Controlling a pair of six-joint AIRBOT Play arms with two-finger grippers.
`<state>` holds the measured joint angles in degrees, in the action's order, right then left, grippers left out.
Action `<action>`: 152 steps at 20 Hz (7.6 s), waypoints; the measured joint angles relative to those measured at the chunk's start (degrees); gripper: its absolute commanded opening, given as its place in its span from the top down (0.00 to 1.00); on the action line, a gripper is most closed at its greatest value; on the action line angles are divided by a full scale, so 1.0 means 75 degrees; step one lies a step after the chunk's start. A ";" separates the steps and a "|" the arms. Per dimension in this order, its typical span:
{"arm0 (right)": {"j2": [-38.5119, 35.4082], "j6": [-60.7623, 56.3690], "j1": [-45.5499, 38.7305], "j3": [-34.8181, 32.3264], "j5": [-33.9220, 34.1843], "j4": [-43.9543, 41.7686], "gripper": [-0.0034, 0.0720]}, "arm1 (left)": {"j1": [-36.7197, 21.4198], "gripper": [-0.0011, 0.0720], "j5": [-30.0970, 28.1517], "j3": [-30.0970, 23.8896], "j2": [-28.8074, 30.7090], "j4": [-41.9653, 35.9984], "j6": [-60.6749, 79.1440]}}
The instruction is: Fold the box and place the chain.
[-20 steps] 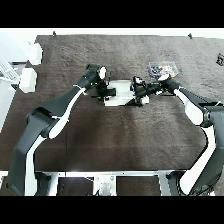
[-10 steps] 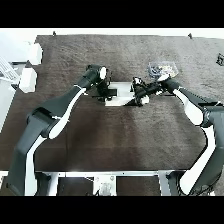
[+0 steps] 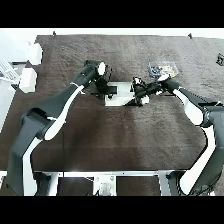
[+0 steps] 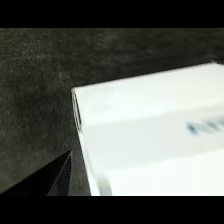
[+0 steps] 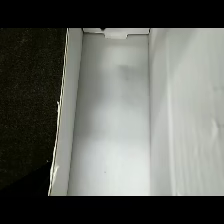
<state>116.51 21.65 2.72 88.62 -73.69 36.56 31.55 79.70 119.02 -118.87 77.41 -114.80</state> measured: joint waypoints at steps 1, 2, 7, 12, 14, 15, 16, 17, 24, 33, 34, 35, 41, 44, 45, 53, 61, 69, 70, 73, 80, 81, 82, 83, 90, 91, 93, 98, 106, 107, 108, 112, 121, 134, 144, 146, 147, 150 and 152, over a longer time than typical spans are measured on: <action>0.0000 -0.0003 -0.0003 0.0000 0.0000 0.0000 0.24 | 0.0000 0.37 0.0073 0.0000 0.0114 0.0023 0.0157; 0.0000 -0.0003 -0.0003 0.0000 0.0000 -0.0003 0.24 | 0.0003 0.10 0.0134 -0.0006 0.0242 0.0035 0.0347; 0.0003 -0.0003 0.0000 0.0000 -0.0003 -0.0006 0.24 | 0.0003 0.03 0.0323 -0.0017 0.1160 0.0172 0.2200; 0.0000 -0.0003 0.0000 0.0000 -0.0006 -0.0006 0.24 | -0.0146 0.03 0.0076 -0.0318 0.1693 0.0265 0.5680; 0.0000 -0.0003 0.0000 0.0000 -0.0006 -0.0006 0.24 | -0.0379 0.03 0.0128 -0.0618 0.1746 0.0361 0.6994; 0.0000 -0.0003 0.0000 0.0000 -0.0006 -0.0009 0.24 | -0.0504 0.03 0.0207 -0.0752 0.1778 0.0358 0.7466; 0.0000 -0.0003 0.0000 0.0000 -0.0006 -0.0009 0.24 | -0.0624 0.03 0.0233 -0.0909 0.1795 0.0323 0.7903; 0.0003 -0.0006 0.0000 0.0000 -0.0006 -0.0009 0.24 | -0.0743 0.03 0.0195 -0.1087 0.1795 0.0256 0.8332; 0.0003 -0.0003 0.0000 0.0000 -0.0006 -0.0009 0.24 | -0.2640 0.01 -0.0434 -0.3273 0.1798 -0.4068 1.4099; 0.0000 -0.0006 0.0000 0.0000 -0.0009 -0.0006 0.24 | -0.3031 0.00 -0.1728 -0.4310 0.1445 -0.5776 1.6792; 0.0003 -0.0006 -0.0003 0.0000 -0.0006 -0.0009 0.24 | -0.3034 0.00 -0.1786 -0.4328 0.1335 -0.5913 1.6923; 0.0003 -0.0003 -0.0003 0.0000 -0.0009 -0.0009 0.24 | -0.3040 0.00 -0.1836 -0.4336 0.1233 -0.6088 1.7051; 0.0003 -0.0003 0.0000 0.0000 -0.0009 -0.0009 0.24 | -0.2955 0.00 -0.2040 -0.4301 0.0749 -0.6881 1.7602; 0.0003 -0.0003 -0.0003 0.0000 -0.0006 -0.0009 0.24 | -0.2809 0.00 -0.2139 -0.4194 0.0548 -0.7041 1.7757; 0.0003 -0.0006 0.0000 0.0000 -0.0009 -0.0009 0.24 | -0.2777 0.00 -0.2151 -0.4167 0.0498 -0.7105 1.7806; 0.0003 -0.0006 -0.0003 0.0000 -0.0009 -0.0009 0.24 | -0.2693 0.00 -0.1961 -0.4062 0.0364 -0.7329 1.8293; 0.0003 -0.0006 0.0000 0.0000 -0.0009 -0.0009 0.24 | -0.2690 0.00 -0.1746 -0.4057 0.0356 -0.7152 1.8386; 0.0003 -0.0006 0.0000 0.0000 -0.0009 -0.0009 0.24 | -0.2640 0.00 -0.1821 -0.4057 0.0356 -0.7157 1.8398; 0.0003 -0.0006 -0.0003 0.0000 -0.0009 -0.0009 0.24 | -0.2632 0.00 -0.1839 -0.4057 0.0358 -0.7160 1.8398; 0.0003 -0.0009 0.0000 0.0000 -0.0009 -0.0009 0.24 | -0.2547 0.00 -0.1903 -0.4057 0.0356 -0.7149 1.8395; 0.0003 -0.0015 -0.0003 0.0000 -0.0006 -0.0012 0.24 | -0.2372 0.00 -0.2127 -0.4057 0.0356 -0.7166 1.8374; 0.0003 -0.0015 -0.0003 0.0000 -0.0006 -0.0012 0.24 | -0.2366 0.00 -0.2139 -0.4057 0.0356 -0.7163 1.8374; 0.0003 -0.0012 -0.0003 0.0000 -0.0006 -0.0012 0.24 | -0.2349 0.00 -0.2157 -0.4057 0.0356 -0.7160 1.8374; 0.0003 -0.0012 -0.0003 0.0000 -0.0006 -0.0012 0.24 | -0.2326 0.00 -0.2215 -0.4057 0.0353 -0.7155 1.8374; 0.0003 -0.0009 -0.0003 0.0000 -0.0006 -0.0009 0.24 | -0.2165 0.01 -0.2532 -0.4033 0.0160 -0.7318 1.8538; 0.0003 -0.0009 -0.0003 0.0000 -0.0006 -0.0009 0.24 | -0.2154 0.01 -0.2559 -0.4030 0.0140 -0.7341 1.8546; 0.0003 -0.0009 -0.0003 0.0000 -0.0006 -0.0012 0.24 | -0.2154 0.01 -0.2570 -0.4028 0.0108 -0.7437 1.8555; 0.0003 -0.0012 -0.0006 0.0000 0.0009 -0.0020 0.24 | -0.2148 0.01 -0.2626 -0.4028 0.0076 -0.7688 1.8564; 0.0003 -0.0009 -0.0006 0.0000 0.0012 -0.0023 0.24 | -0.2148 0.02 -0.2684 -0.4028 0.0073 -0.7752 1.8517; 0.0003 -0.0009 -0.0006 0.0000 0.0012 -0.0023 0.24 | -0.2148 0.02 -0.2684 -0.4028 0.0073 -0.7734 1.8514; 0.0003 -0.0006 -0.0006 0.0000 0.0009 -0.0020 0.24 | -0.2148 0.02 -0.2687 -0.4025 0.0073 -0.7717 1.8511; 0.0003 -0.0003 -0.0006 0.0000 0.0003 -0.0015 0.24 | -0.2145 0.02 -0.2687 -0.4022 0.0070 -0.7638 1.8494; 0.0000 0.0000 -0.0006 0.0000 -0.0003 -0.0009 0.24 | -0.2136 0.10 -0.2693 -0.4022 0.0070 -0.7522 1.8552; 0.0003 -0.0006 -0.0006 0.0000 -0.0006 -0.0006 0.24 | -0.2136 0.26 -0.2734 -0.4022 0.0070 -0.7434 1.8575; 0.0003 -0.0006 -0.0006 0.0000 -0.0006 -0.0006 0.24 | -0.2136 0.26 -0.2748 -0.4025 0.0067 -0.7510 1.8575; 0.0003 -0.0006 -0.0006 0.0000 -0.0006 -0.0006 0.24 | -0.2136 0.26 -0.2751 -0.4025 0.0067 -0.7516 1.8575; 0.0003 -0.0006 -0.0006 0.0000 -0.0006 -0.0006 0.24 | -0.2139 0.26 -0.2751 -0.4025 0.0067 -0.7519 1.8575; 0.0003 -0.0006 -0.0006 0.0000 -0.0006 -0.0006 0.24 | -0.2136 0.26 -0.2754 -0.4025 0.0067 -0.7525 1.8575; 0.0000 -0.0006 -0.0006 0.0000 -0.0006 -0.0009 0.24 | -0.2136 0.26 -0.2754 -0.4025 0.0067 -0.7528 1.8575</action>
<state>116.51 21.61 2.68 88.62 -73.73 36.49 15.53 59.05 88.84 -118.37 20.95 24.51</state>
